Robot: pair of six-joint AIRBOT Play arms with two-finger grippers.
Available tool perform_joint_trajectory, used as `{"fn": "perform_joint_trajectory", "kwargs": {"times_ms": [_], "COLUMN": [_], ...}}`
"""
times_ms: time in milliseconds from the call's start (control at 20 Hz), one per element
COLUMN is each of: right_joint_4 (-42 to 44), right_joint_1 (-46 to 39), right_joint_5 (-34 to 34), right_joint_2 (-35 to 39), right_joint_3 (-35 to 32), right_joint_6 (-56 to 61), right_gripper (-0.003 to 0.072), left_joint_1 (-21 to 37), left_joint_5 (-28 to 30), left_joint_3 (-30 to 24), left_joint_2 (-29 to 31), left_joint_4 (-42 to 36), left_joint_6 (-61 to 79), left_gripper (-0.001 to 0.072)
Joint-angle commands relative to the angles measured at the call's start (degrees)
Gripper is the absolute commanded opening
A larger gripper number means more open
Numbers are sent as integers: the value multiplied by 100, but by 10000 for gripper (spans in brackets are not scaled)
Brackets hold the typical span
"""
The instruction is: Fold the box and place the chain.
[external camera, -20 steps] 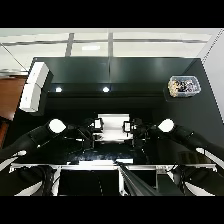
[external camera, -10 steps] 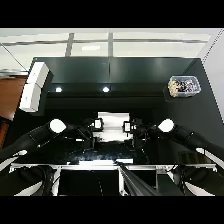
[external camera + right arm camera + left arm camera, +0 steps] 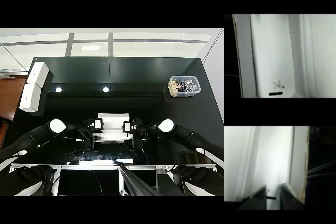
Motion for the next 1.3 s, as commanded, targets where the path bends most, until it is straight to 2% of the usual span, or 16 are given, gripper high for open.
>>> {"fn": "perform_joint_trajectory", "kwargs": {"times_ms": [0,50,200,350,500,650,750,950,1250], "right_joint_4": [-4,-4,-4,-4,-7,-7,-9,-24,-24], "right_joint_1": [4,4,4,4,7,7,7,9,9], "right_joint_5": [-2,0,0,0,-2,0,0,2,0], "right_joint_2": [-2,-2,-2,-2,-2,-2,-2,-2,-2], "right_joint_3": [7,7,7,7,7,7,7,7,7], "right_joint_6": [-2,-2,-2,-2,-2,-2,-2,0,0], "right_gripper": [551,550,550,550,551,551,551,550,550], "left_joint_1": [118,240,807,1711,2682,3569,4044,4144,3526], "left_joint_5": [7,-31,-562,-1261,-2111,-2076,-2129,-2135,-2087], "left_joint_3": [37,42,39,39,-2,-299,-487,-581,-579], "left_joint_2": [184,367,1045,1606,1652,1589,1403,826,-238], "left_joint_4": [210,407,1207,1882,2350,2371,2105,1585,505], "left_joint_6": [-505,-918,-2352,-4124,-5250,-7740,-8581,-8028,-7047], "left_gripper": [113,34,33,34,34,34,35,36,35]}}
